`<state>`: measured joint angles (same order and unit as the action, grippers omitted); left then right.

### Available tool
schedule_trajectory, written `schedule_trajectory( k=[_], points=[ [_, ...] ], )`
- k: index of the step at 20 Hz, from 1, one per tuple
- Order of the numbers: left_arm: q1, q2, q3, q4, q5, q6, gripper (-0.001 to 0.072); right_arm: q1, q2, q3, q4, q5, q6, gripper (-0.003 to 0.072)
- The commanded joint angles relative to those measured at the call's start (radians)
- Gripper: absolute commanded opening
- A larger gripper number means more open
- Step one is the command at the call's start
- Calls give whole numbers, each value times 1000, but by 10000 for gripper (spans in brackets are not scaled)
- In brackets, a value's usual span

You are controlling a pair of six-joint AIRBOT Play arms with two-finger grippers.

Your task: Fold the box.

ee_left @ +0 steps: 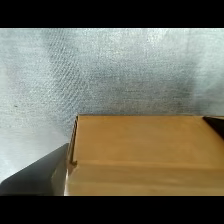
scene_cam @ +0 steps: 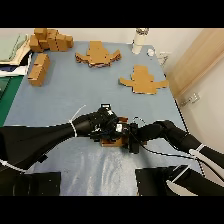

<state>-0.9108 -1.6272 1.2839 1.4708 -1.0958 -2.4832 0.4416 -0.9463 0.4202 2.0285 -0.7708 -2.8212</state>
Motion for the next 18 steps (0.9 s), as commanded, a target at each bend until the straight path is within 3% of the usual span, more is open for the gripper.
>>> schedule_trajectory(
  k=[1,3,4,6,8,14,16,18],
  points=[
    [2,0,0,3,-19,3,487,1,0,0,1,0,1,472],
    [3,0,0,3,-23,3,482,1,0,0,1,0,1,472],
    [3,0,0,3,-23,3,409,1,0,0,1,0,1,472],
    [3,0,0,7,-21,5,158,1,0,0,1,0,1,472],
    [0,0,0,19,-22,0,13,1,0,0,1,0,1,472],
    [-1,0,0,22,-40,-19,18,1,0,0,1,0,1,472],
    [-1,0,0,22,-42,-21,444,1,0,0,1,0,1,472],
    [1,0,0,22,-58,-21,448,1,0,0,1,0,1,472]
  ],
)
